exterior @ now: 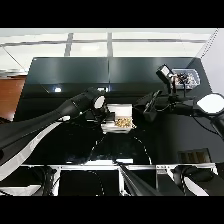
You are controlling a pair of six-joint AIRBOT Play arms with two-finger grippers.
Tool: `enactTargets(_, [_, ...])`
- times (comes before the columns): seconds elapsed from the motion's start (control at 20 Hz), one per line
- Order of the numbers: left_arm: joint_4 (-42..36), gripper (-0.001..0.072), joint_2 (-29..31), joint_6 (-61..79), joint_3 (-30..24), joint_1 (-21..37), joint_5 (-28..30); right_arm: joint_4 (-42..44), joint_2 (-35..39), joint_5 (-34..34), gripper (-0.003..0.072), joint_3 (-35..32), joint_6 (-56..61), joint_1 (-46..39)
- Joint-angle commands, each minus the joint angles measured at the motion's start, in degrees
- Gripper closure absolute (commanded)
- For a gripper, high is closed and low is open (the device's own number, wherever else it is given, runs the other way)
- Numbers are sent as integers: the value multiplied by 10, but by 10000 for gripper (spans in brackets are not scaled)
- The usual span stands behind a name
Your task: Fold the box and place the chain.
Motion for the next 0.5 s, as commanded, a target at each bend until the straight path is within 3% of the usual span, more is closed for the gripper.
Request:
enactTargets(0.0, [0,680,0,0,1,0,0,-115,-16,-7,345,-32,12,-23])
enactTargets(0.05, [0,680,0,0,1,0,0,-119,-21,-16,344,-58,2,-21])
enactTargets(0.1, [0,680,0,0,1,0,0,-119,-30,-31,219,-88,-20,-13])
enactTargets(0.15, [0,680,0,0,1,0,0,-119,-40,-48,-10,-112,-66,1])
enactTargets(0.3, [0,680,0,0,1,0,0,-117,-90,-84,-6,-143,-258,66])
enactTargets(0.35, [0,680,0,0,1,0,0,-99,-107,-97,34,-143,-311,80])
enactTargets(0.45, [0,680,0,0,1,0,0,-15,-139,-122,35,-143,-418,86])
